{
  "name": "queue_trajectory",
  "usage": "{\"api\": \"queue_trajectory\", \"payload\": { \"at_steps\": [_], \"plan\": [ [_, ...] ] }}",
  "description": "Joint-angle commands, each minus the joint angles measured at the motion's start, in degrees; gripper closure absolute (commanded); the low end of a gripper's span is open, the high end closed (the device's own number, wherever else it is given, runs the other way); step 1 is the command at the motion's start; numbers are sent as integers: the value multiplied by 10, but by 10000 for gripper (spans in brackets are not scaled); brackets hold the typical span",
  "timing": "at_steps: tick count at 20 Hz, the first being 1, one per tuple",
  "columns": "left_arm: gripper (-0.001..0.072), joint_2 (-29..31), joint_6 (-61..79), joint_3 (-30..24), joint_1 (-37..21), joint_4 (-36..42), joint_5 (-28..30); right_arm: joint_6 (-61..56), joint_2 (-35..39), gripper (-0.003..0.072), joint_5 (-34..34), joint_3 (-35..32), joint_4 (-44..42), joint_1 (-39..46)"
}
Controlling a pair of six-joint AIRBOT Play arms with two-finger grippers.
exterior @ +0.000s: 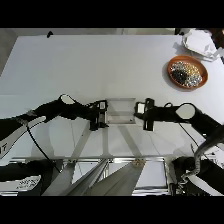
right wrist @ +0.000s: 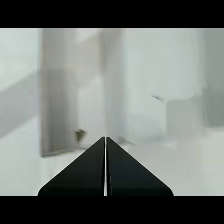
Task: Fold the box and place the chain.
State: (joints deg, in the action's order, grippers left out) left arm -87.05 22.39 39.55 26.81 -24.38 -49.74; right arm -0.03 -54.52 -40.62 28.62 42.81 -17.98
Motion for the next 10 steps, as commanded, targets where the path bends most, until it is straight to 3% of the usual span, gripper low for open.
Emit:
{"api": "queue_trajectory", "payload": {
  "at_steps": [1, 5, 10],
  "plan": [
    [374, 0, 1, 0, 0, -1, 0, -189, 53, 676, -26, 1, -13, 104],
    [374, 0, 1, 0, 0, -1, 0, -382, 55, 678, -70, 1, -11, 227],
    [374, 0, 1, 0, 0, -1, 0, -557, 39, 681, -123, 1, 144, 279]
  ]
}}
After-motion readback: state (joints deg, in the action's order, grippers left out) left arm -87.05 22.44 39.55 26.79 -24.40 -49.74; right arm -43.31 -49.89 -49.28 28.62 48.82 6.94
